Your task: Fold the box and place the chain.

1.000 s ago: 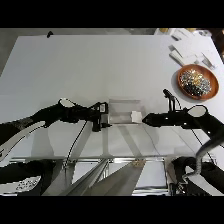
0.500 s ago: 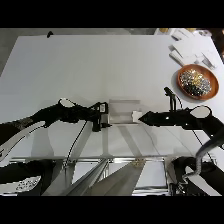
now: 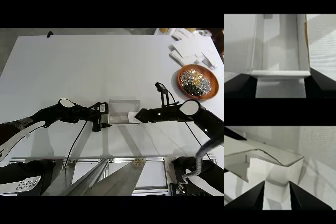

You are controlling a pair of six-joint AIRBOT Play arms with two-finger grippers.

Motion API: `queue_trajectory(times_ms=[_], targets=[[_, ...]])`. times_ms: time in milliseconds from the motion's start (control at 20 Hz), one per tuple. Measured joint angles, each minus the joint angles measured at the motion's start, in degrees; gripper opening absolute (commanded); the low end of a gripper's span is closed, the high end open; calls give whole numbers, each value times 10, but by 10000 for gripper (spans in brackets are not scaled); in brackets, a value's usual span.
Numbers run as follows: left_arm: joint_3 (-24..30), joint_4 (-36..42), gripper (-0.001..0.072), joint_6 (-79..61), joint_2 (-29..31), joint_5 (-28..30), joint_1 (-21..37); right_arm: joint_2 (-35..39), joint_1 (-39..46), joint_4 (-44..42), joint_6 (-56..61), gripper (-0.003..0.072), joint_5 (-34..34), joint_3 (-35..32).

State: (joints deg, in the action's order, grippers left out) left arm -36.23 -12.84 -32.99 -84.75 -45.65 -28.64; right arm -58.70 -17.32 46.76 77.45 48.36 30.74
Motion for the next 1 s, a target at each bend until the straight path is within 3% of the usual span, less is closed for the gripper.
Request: queue_trajectory(times_ms=[450,850,1000], targets=[[0,0,150,0,0,0,0,-67,-120,228,273,273,18,94],[0,0,150,0,0,0,0,-141,-179,329,403,271,62,158],[0,0,150,0,0,0,0,-152,-189,346,426,234,67,163]])
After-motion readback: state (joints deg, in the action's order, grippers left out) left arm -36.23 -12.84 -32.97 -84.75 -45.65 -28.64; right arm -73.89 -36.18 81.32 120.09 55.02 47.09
